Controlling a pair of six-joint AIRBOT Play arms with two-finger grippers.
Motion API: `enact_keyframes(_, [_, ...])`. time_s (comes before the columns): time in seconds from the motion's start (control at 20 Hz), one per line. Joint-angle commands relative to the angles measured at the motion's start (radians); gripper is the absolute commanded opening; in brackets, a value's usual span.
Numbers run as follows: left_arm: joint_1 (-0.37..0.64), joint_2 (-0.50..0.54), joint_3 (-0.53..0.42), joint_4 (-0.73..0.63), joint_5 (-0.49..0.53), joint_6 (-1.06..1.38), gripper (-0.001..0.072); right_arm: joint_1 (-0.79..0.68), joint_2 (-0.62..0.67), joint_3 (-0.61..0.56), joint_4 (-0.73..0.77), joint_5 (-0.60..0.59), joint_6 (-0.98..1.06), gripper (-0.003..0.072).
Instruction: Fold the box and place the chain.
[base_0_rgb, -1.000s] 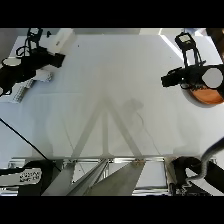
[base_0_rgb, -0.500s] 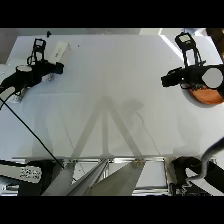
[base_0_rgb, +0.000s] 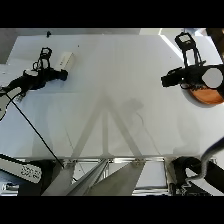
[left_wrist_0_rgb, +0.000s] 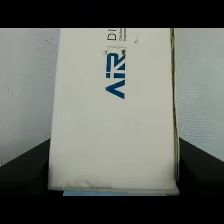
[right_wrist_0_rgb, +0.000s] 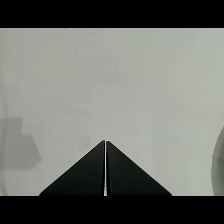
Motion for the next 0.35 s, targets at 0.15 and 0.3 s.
enact_keyframes(0.15, [0.001, 0.034, -0.002, 0.14, -0.108, -0.027, 0.0695, 0.0, 0.001, 0.0, 0.0, 0.001, 0.0, 0.0011])
enact_keyframes(0.3, [0.002, 0.096, -0.002, 0.14, -0.122, -0.027, 0.0695, 0.0, 0.001, 0.0, 0.0, 0.0, 0.0, 0.0011])
